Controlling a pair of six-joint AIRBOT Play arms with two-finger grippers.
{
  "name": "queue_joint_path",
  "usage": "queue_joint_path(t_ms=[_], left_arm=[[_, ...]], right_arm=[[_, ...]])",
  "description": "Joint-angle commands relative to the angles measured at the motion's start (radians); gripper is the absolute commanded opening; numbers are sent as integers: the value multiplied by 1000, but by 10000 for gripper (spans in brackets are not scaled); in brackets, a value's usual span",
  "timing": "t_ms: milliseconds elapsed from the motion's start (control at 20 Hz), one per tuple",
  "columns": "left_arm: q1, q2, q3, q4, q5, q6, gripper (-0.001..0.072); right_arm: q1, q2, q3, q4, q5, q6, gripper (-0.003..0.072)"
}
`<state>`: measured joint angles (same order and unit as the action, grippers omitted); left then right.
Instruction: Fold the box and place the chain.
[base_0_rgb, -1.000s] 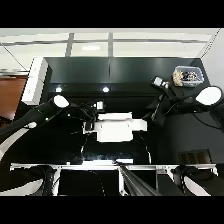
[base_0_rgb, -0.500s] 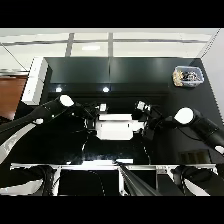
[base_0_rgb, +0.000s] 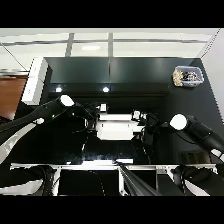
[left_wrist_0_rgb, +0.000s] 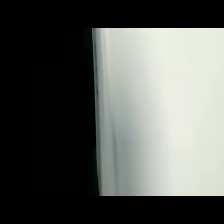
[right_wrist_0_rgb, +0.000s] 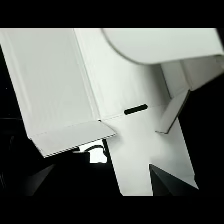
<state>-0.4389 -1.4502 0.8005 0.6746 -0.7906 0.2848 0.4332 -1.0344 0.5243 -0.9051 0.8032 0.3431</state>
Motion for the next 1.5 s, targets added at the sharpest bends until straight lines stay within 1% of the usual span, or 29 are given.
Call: queue_joint_path(t_ms=[0,50,200,250,350,450,700,900,950,1100,1250,1450], left_arm=[[-1,-1,1,2,2,0,25],[-1,-1,1,2,3,0,26],[-1,-1,1,2,5,0,25],[-1,-1,1,2,5,0,25],[-1,-1,1,2,5,0,26],[-1,-1,1,2,5,0,26],[-1,-1,1,2,5,0,25],[-2,-1,1,2,3,0,26],[-3,-1,1,2,3,0,26],[-3,-1,1,2,3,0,26],[-3,-1,1,2,1,0,25],[-3,-1,1,2,1,0,25]], right_arm=[[53,-14,-3,-6,-21,-11,720],[73,-29,-4,3,-36,-11,720],[128,-68,-4,106,-167,-11,720],[150,-72,-4,116,-212,-11,720],[167,-71,-3,119,-255,-11,720],[165,-63,6,98,-247,-11,720],[165,8,11,-1,-232,-11,720],[165,16,11,-37,-273,-21,719],[165,16,12,-36,-262,-59,719],[150,16,12,7,-275,-98,719],[103,16,12,50,-288,-130,719],[70,14,12,180,-264,-278,719]])
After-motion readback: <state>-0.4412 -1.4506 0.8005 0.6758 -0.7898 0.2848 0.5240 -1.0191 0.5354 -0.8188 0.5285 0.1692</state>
